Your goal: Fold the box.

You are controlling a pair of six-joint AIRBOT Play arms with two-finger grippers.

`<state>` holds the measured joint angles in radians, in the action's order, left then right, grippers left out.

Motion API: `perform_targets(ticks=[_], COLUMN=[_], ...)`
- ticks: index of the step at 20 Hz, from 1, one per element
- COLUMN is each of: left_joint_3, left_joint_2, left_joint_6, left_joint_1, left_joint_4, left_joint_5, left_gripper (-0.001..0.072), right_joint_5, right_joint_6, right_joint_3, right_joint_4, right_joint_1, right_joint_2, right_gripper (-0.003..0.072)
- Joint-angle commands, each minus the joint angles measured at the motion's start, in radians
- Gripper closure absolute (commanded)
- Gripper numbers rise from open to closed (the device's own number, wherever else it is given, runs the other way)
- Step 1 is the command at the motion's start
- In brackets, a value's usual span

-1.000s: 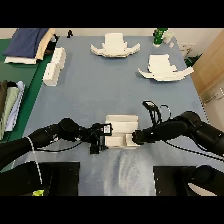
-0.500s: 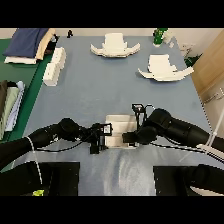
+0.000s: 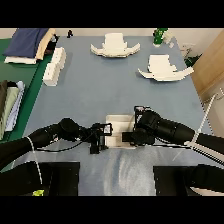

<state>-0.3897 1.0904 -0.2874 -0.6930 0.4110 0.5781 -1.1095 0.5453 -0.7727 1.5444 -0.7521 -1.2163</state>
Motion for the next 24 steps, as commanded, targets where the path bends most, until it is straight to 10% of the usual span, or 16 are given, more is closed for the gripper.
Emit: perform_targets(ticks=[1, 7, 9, 14, 22, 24], left_joint_3=[0.0, 0.0, 0.0, 0.0, 0.0, 0.0], left_joint_2=[0.0, 0.0, 0.0, 0.0, 0.0, 0.0], left_joint_6=[0.0, 0.0, 0.0, 0.0, 0.0, 0.0], left_joint_1=[0.001, 0.001, 0.001, 0.001, 0.001, 0.001], left_joint_4=[0.0, 0.0, 0.0, 0.0, 0.0, 0.0], left_joint_5=[0.0, 0.0, 0.0, 0.0, 0.0, 0.0], left_gripper=[0.0263, 0.0263, 0.0263, 0.0262, 0.0262, 0.0262], right_joint_5=[-0.002, 0.002, 0.001, 0.0, -0.287, -0.377], right_joint_6=[-0.042, -0.04, -0.018, -0.003, 0.014, 0.024], right_joint_3=[-0.001, -0.001, -0.001, -0.005, -0.132, -0.134], right_joint_4=[-0.023, -0.012, 0.011, 0.035, -0.071, -0.111], right_joint_1=[0.0, 0.0, 0.0, 0.0, 0.0, 0.014], right_joint_2=[-0.006, -0.005, -0.001, 0.037, 0.203, 0.251], right_gripper=[0.0682, 0.0658, 0.0479, 0.0343, 0.0344, 0.054])
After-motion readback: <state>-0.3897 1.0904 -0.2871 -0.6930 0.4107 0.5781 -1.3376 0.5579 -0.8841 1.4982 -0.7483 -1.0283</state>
